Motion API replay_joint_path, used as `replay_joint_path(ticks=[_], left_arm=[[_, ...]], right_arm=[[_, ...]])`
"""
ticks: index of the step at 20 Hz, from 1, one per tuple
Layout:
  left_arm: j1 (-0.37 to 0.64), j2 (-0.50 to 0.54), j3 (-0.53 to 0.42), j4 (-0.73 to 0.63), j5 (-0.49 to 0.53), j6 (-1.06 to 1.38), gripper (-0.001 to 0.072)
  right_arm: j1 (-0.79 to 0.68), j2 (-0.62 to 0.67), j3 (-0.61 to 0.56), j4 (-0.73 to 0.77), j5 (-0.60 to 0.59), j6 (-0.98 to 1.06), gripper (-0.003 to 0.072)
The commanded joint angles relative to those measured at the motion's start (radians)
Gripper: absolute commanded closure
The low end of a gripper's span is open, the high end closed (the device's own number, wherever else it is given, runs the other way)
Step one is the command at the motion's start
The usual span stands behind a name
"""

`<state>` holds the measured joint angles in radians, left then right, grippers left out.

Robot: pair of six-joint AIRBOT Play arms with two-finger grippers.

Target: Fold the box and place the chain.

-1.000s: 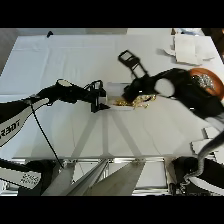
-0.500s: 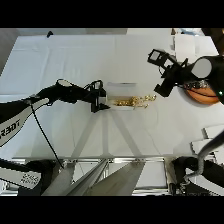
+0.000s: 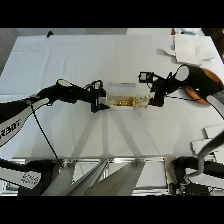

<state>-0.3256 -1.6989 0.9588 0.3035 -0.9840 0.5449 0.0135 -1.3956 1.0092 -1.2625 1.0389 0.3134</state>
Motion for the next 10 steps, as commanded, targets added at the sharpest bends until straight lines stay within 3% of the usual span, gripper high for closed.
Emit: replay_joint_path(ticks=[1,10], left_arm=[[0.0,0.0,0.001,0.0,0.0,0.0,0.0342],[0.0,0.0,0.001,0.0,0.0,0.0,0.0342]], right_arm=[[-0.001,-0.041,-0.024,0.014,-0.04,-0.058,-0.0009],[0.069,-0.135,-0.024,0.008,-0.159,-0.026,0.0007]])
